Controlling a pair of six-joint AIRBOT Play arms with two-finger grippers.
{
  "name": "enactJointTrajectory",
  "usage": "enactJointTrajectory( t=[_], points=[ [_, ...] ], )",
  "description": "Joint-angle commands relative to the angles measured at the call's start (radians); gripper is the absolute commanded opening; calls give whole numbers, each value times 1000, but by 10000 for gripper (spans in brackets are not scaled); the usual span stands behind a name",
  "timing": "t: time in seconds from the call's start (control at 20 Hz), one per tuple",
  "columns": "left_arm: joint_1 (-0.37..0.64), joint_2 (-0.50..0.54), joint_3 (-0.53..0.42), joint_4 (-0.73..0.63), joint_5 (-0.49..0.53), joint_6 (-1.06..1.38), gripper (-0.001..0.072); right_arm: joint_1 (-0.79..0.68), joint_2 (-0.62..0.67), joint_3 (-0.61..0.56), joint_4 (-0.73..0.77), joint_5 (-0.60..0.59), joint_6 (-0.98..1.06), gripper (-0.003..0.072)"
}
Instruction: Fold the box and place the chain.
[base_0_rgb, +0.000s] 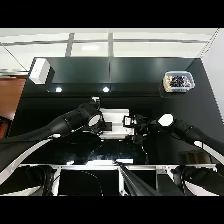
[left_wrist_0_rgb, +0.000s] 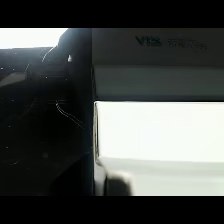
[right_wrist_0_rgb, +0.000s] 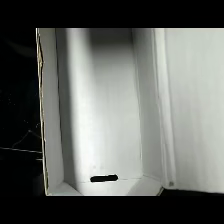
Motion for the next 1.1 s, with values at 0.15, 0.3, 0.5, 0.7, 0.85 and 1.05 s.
enactJointTrajectory(
  t=[0.15,0.3,0.5,0.7,0.85,1.05],
  points=[
    [1,1,1,5,-27,42,23,-1,71,4,-37,11,122,464],
    [1,1,1,6,-24,48,22,-1,114,15,-190,63,225,465],
    [1,1,1,6,-23,50,23,-1,119,15,-338,185,251,464],
    [1,2,1,18,-28,51,23,-1,120,15,-342,212,251,463],
    [1,2,1,23,-27,52,23,0,121,15,-332,211,251,462],
    [1,2,1,23,-27,52,23,0,120,14,-307,104,251,462]
  ],
)
